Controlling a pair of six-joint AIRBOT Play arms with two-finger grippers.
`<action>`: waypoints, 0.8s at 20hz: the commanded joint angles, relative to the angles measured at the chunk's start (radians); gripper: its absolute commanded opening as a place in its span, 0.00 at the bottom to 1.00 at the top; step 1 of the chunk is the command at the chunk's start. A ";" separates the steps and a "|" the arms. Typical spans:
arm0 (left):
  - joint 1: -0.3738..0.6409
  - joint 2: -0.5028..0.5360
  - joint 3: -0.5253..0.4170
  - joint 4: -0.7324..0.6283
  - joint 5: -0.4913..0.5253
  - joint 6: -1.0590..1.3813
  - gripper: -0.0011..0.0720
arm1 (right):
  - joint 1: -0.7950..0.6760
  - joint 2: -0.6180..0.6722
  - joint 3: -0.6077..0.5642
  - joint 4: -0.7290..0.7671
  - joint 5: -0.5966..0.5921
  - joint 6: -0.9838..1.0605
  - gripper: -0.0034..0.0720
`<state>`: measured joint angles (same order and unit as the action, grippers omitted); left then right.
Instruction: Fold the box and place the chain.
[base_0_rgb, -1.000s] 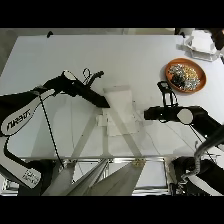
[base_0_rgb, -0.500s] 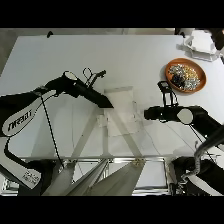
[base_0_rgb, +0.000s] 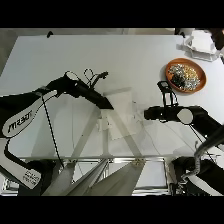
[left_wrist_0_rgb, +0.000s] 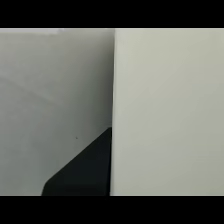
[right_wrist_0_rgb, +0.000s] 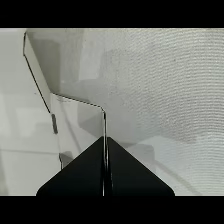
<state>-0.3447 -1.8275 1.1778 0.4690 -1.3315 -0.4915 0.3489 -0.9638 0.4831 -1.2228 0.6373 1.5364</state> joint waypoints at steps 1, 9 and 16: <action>-0.006 0.038 0.000 0.051 -0.005 0.061 0.02 | 0.001 0.003 0.001 0.002 0.000 0.001 0.07; -0.167 0.328 0.000 0.317 0.200 0.065 0.01 | 0.000 0.264 0.026 -0.026 0.103 0.000 0.47; -0.356 0.563 -0.189 0.221 0.433 0.128 0.01 | 0.000 0.587 0.026 -0.226 0.427 0.001 0.47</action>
<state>-0.6319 -1.3548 1.0779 0.7071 -1.0565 -0.3859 0.3492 -0.4858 0.5072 -1.3624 0.9100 1.5368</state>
